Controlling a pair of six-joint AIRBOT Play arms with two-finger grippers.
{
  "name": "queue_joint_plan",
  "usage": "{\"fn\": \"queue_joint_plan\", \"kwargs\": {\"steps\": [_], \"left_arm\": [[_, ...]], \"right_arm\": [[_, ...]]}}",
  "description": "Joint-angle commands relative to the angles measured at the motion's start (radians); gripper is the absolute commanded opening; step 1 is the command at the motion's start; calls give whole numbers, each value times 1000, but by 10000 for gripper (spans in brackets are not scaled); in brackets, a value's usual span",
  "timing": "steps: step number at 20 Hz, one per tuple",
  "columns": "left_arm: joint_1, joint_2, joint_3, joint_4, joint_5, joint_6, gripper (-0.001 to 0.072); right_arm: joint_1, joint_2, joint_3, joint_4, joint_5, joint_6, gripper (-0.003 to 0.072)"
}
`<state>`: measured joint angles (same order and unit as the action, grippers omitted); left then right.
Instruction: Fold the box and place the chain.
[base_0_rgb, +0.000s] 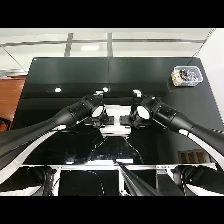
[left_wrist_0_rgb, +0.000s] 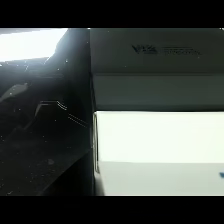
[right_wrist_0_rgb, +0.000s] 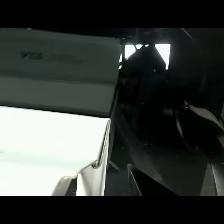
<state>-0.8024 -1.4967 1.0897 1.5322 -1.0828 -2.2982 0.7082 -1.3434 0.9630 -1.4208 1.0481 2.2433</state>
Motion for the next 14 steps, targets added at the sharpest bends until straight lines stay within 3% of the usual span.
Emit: {"fn": "queue_joint_plan", "kwargs": {"steps": [1, 11, 13, 14], "left_arm": [[0, 0, 0, 0, 2, 1, 28], [0, 0, 0, 0, 2, 1, 28], [0, 0, 0, 0, 2, 1, 28], [0, 0, 0, 0, 1, 1, 28]], "right_arm": [[4, -8, 3, -40, 13, 51, 327], [17, -87, 34, -23, 50, 66, 325], [17, -88, 36, -20, 46, 66, 271], [17, -89, 36, -20, 46, 65, 117]]}}
